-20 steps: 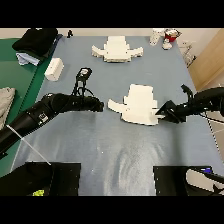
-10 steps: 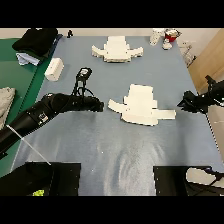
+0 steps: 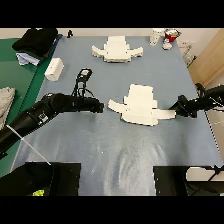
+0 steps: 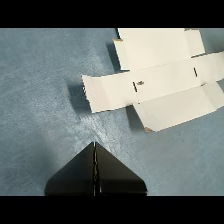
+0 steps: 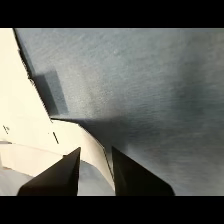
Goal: Fold the box.
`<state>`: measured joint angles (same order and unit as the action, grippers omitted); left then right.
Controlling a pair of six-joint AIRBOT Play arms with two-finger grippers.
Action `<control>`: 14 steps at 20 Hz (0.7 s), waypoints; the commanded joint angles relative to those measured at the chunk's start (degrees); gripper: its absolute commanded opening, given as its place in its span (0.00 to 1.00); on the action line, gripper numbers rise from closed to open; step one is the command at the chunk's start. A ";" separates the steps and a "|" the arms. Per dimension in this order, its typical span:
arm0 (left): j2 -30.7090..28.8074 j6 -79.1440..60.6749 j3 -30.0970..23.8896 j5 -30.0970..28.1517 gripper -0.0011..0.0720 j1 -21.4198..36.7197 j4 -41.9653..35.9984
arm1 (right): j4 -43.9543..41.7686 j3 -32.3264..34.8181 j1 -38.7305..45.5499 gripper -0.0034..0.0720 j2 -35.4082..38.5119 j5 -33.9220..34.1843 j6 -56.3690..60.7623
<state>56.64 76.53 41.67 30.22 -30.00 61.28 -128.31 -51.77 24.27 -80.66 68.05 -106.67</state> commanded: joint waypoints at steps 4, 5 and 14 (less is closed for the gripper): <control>0.00 0.02 0.00 2.93 0.04 -0.04 -0.07 | -1.68 0.74 -3.34 0.40 -0.46 2.64 -2.29; 0.00 0.02 0.00 2.99 0.04 -0.04 -0.04 | -1.77 0.79 -4.76 0.32 -0.46 2.32 -3.13; 0.00 1.46 2.45 7.30 0.04 3.34 -3.02 | -4.79 2.62 -22.16 0.05 3.58 0.42 -9.51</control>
